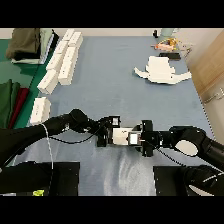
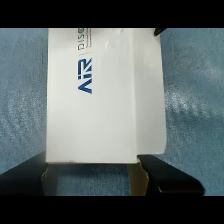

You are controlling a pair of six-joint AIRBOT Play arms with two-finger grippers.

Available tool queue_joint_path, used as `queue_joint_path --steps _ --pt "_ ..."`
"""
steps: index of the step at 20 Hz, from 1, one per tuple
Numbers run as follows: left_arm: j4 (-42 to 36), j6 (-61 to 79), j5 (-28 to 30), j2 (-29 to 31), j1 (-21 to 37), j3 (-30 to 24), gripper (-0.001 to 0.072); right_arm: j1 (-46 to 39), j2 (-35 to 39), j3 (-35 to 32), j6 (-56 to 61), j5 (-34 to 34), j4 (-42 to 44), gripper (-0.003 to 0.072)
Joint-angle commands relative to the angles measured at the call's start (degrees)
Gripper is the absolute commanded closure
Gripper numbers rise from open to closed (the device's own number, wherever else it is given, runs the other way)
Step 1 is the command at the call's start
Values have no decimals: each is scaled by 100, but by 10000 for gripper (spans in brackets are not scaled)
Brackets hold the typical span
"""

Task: Fold the box.

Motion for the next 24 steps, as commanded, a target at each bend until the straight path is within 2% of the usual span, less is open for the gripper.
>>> queue_joint_path --steps 1,3,11,24 --pt "2 9 0 -4 2 4 287 15 -7 0 -7 -181 -269 114" --pt "2 9 0 -4 2 4 287 17 -4 0 -9 -199 -254 175" --pt "2 9 0 -4 2 4 287 229 0 2 -20 -358 -236 177" --pt "2 9 0 -4 2 4 287 221 7 214 -17 -595 -723 182"
